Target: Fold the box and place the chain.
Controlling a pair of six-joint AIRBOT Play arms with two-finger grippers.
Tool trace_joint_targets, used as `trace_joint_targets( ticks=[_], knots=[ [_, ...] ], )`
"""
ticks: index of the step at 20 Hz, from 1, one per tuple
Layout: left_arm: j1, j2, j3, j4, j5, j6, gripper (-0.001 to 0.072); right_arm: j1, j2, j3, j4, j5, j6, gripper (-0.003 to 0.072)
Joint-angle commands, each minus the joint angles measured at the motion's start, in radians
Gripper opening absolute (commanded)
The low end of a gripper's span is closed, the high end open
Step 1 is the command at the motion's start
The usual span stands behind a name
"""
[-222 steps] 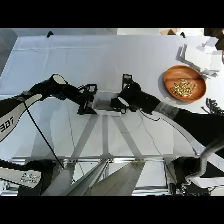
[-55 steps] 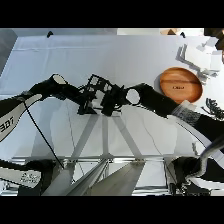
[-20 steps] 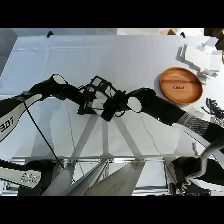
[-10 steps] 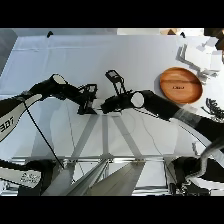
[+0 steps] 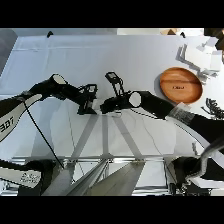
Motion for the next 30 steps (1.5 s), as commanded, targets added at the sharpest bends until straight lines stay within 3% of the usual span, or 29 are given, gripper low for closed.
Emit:
trace_joint_targets(
  ticks=[1, 4, 7, 11, 15, 20, 23, 26, 28, 30],
  knots=[
    [0.000, 0.000, 0.000, 0.000, 0.002, 0.003, 0.0175, -0.019, 0.089, 0.002, -0.072, -0.013, 0.000, 0.0006],
    [0.000, 0.000, 0.000, 0.001, 0.002, 0.003, 0.0175, -0.072, 0.196, 0.002, -0.126, 0.036, 0.001, 0.0007],
    [0.000, 0.000, 0.000, 0.000, 0.002, 0.003, 0.0175, -0.144, 0.286, 0.002, -0.219, 0.181, 0.030, 0.0007],
    [0.000, 0.000, 0.000, 0.001, 0.002, 0.003, 0.0175, -0.235, 0.333, 0.001, -0.497, 0.391, 0.168, 0.0006],
    [0.000, 0.000, 0.000, 0.000, 0.002, 0.003, 0.0175, -0.276, 0.333, 0.001, -0.793, 0.451, 0.355, 0.0005],
    [0.000, 0.000, 0.000, -0.015, -0.002, 0.002, 0.0174, -0.295, 0.403, 0.000, -0.824, 0.455, 0.382, 0.0005],
    [0.000, 0.000, 0.000, -0.014, -0.001, 0.002, 0.0174, -0.296, 0.542, 0.000, -0.837, 0.499, 0.395, 0.0005],
    [0.000, 0.000, 0.000, -0.014, -0.002, 0.002, 0.0170, -0.296, 0.708, -0.002, -0.906, 0.618, 0.458, 0.0006],
    [0.000, 0.001, 0.000, -0.014, -0.001, 0.001, 0.0010, -0.296, 0.812, -0.024, -0.967, 0.709, 0.515, 0.0006],
    [0.004, 0.005, 0.000, -0.012, 0.003, -0.055, 0.0008, -0.296, 0.917, -0.060, -0.995, 0.787, 0.568, 0.0006]
  ],
)
